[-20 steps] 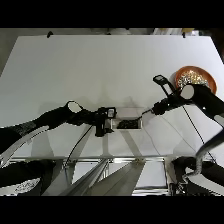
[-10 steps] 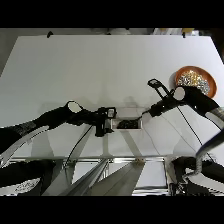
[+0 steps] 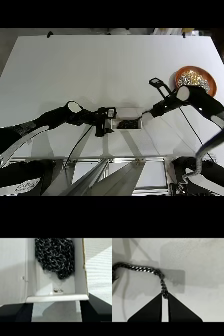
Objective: Fold the box and place the chain.
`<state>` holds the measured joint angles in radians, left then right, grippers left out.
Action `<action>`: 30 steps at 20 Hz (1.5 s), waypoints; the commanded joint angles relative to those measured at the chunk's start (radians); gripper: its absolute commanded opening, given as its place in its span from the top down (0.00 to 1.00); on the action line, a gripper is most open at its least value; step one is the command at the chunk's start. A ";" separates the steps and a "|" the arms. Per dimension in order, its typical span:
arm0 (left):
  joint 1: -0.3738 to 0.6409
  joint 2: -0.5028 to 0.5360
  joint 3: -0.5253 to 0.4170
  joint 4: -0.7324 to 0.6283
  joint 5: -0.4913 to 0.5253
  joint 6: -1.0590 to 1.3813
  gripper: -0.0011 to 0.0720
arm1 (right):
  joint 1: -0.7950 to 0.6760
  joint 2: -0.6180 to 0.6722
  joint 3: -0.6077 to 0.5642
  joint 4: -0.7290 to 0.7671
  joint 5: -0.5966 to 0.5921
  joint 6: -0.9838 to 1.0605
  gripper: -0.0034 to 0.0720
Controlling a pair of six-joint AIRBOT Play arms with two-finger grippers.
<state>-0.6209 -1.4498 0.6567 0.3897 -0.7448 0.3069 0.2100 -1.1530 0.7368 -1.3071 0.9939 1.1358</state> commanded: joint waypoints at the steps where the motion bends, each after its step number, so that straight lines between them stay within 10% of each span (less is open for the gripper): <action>1: 0.000 0.000 0.000 0.000 0.000 0.000 0.61 | 0.001 0.187 0.000 0.132 0.056 0.027 0.93; 12: 0.000 0.000 0.000 0.000 0.000 0.000 0.61 | 0.001 0.486 0.000 0.700 0.180 -0.092 0.93; 23: 0.000 0.000 0.000 0.000 0.000 0.000 0.61 | 0.127 0.261 -0.006 0.653 0.116 -0.323 0.93; 26: 0.000 0.000 0.000 0.000 0.000 0.000 0.61 | 0.157 0.195 -0.003 0.650 0.053 -0.325 0.70; 30: 0.000 0.000 0.000 0.000 0.000 0.000 0.61 | 0.156 0.131 0.115 0.593 0.134 -0.326 0.69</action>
<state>-0.6209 -1.4498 0.6567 0.3893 -0.7448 0.3069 0.3557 -0.9726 0.7830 -0.6720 1.0935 0.8207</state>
